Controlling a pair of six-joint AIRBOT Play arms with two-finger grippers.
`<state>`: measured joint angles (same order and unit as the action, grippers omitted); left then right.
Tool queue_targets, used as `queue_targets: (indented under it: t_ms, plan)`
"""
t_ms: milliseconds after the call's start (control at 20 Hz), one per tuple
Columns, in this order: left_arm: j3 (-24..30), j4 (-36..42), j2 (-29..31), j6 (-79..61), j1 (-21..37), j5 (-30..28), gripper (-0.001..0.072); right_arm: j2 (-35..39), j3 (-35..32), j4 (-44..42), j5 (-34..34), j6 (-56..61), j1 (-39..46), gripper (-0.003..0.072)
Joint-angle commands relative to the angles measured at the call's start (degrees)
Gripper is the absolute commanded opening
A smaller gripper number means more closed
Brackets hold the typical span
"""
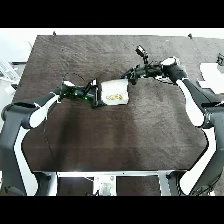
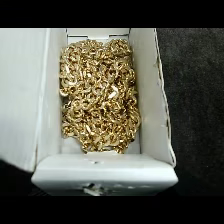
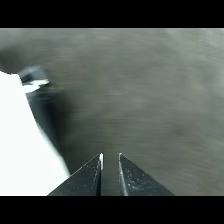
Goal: Fold the box and place the chain.
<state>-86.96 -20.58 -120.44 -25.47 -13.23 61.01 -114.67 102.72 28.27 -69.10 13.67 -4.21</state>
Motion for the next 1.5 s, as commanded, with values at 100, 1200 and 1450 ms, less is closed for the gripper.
queue_targets:
  t_ms: [100, 1200, 1450]
  plan:
    - [0.0, 0.0, 0.0, 0.0, 0.0, 0.0, 0.0302, 0.0, 3.7, 0.1, -17.5, -0.7, -0.8, 0.0152]
    - [0.0, 0.0, 0.0, 0.0, 0.0, 0.0, 0.0303, -0.4, 2.1, 9.5, -14.5, -0.7, -4.7, 0.0315]
    - [0.0, 0.0, 0.0, 0.0, 0.0, 0.0, 0.0302, -0.4, 2.1, 9.7, -14.3, -1.6, -5.0, 0.0296]
